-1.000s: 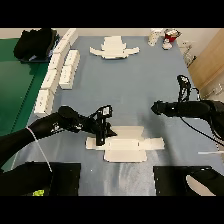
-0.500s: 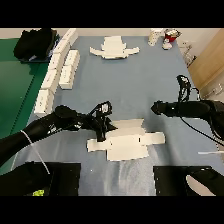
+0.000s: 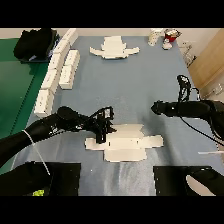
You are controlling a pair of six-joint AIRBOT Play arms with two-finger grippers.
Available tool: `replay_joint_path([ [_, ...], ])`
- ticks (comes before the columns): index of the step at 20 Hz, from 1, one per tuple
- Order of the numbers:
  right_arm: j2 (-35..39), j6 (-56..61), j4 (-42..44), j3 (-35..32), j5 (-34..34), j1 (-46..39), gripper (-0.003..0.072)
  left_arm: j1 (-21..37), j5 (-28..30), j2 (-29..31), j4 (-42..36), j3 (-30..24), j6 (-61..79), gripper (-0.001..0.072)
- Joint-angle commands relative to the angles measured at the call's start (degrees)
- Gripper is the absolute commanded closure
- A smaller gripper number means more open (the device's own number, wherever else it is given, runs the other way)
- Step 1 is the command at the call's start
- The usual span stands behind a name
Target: Fold the box.
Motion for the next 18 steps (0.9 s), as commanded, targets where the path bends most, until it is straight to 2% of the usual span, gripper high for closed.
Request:
replay_joint_path([
  [1,0.0,0.0,0.0,0.1,0.0,0.0,0.0258,-0.1,-0.2,-1.1,0.7,0.0,0.1,0.0696],
  [10,0.0,0.0,1.2,0.1,-2.1,0.1,0.0259,0.0,-4.7,-1.1,0.7,-0.1,-0.3,0.0696],
  [18,0.0,0.0,1.3,0.1,-5.4,0.1,0.0259,0.0,-5.1,-1.1,0.7,-0.2,-3.7,0.0696],
])
